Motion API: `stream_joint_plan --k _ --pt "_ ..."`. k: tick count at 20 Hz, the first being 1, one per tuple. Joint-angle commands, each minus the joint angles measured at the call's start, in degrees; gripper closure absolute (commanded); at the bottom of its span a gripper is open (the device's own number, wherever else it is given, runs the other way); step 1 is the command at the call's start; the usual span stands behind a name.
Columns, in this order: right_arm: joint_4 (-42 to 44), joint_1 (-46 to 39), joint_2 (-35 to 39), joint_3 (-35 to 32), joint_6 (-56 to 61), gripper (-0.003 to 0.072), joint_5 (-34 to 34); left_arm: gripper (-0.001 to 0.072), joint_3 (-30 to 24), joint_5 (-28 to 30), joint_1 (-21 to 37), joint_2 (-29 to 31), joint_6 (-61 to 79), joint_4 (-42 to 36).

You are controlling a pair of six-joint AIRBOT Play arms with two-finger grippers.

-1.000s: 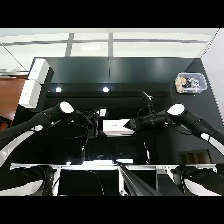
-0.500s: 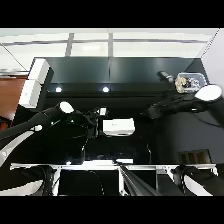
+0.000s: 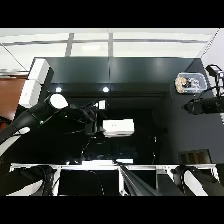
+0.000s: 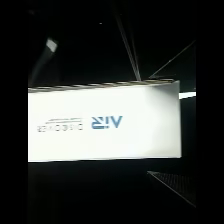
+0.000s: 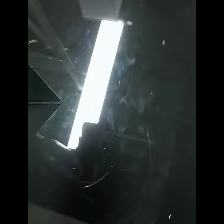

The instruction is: Fold the box and place the chain.

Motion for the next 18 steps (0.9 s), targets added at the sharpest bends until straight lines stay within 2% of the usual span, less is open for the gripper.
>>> stream_joint_plan --k 1,4,7,9,18 --pt "5.7 -1.5 0.4 -2.2 0.1 0.0671 -4.9 -0.001 4.3 2.2 -3.8 -1.5 -8.2 -3.3" --pt "6.7 -1.5 0.4 -4.7 -1.3 0.0671 -6.0 -0.0011 8.0 2.4 -7.6 -6.8 -9.1 -3.1" --pt "6.7 -1.5 0.4 -6.3 -3.6 0.0671 -4.7 -0.0011 9.3 5.0 -9.7 -10.1 -9.8 -3.2" --pt "7.1 -1.5 0.4 -7.2 -3.6 0.0671 -5.8 -0.001 9.3 6.8 -10.6 -10.7 -10.4 -3.2" --pt "7.3 1.0 0.4 -7.4 -5.4 0.0671 -6.6 -0.0009 9.4 6.8 -10.7 -10.7 -11.9 -2.5"
